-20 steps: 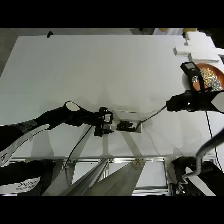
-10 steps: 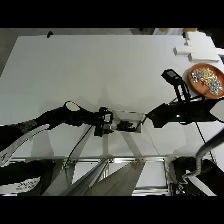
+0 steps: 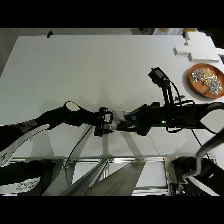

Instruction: Fold the box and place the chain.

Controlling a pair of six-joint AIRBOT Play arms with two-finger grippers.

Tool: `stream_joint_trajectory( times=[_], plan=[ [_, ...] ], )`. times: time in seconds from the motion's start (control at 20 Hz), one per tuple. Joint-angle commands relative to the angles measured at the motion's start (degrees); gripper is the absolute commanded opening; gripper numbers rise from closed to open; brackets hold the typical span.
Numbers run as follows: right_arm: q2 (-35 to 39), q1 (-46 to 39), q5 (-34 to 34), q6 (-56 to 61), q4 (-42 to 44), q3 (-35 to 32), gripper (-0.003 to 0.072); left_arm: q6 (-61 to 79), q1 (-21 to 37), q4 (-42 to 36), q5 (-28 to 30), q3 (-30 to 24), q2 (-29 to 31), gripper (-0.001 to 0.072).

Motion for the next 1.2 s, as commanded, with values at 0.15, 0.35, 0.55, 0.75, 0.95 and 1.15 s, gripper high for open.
stream_joint_trajectory(
  times=[0.15, 0.35, 0.55, 0.75, 0.95, 1.15],
  plan=[
    [-3.6, 2.2, -2.6, 1.9, -3.6, -1.0, 0.0012, 0.0, 0.0, 0.0, 0.0, 0.0, 0.0, 0.0134],
    [-6.9, 1.9, 0.5, 1.6, -6.5, -1.3, 0.0271, 0.0, 0.0, 0.0, 0.0, 0.0, 0.0, 0.0134],
    [-6.9, -6.0, 3.7, 1.2, -8.8, 3.6, 0.019, 0.0, 0.0, 0.0, 0.0, 0.0, 0.0, 0.0134],
    [-7.1, -17.8, 4.6, 1.3, -18.4, 7.2, 0.0011, 0.0, 0.0, 0.0, 0.0, 0.0, 0.0, 0.0134],
    [-13.0, -25.3, 7.5, 6.4, -30.7, 7.1, 0.0011, 0.0, 0.0, 0.0, 0.0, 0.0, 0.0, 0.0134],
    [-22.5, -27.4, 7.6, 7.7, -33.1, 5.8, 0.0021, 0.0, 0.0, 0.0, 0.0, 0.0, 0.0, 0.0134]
  ],
)
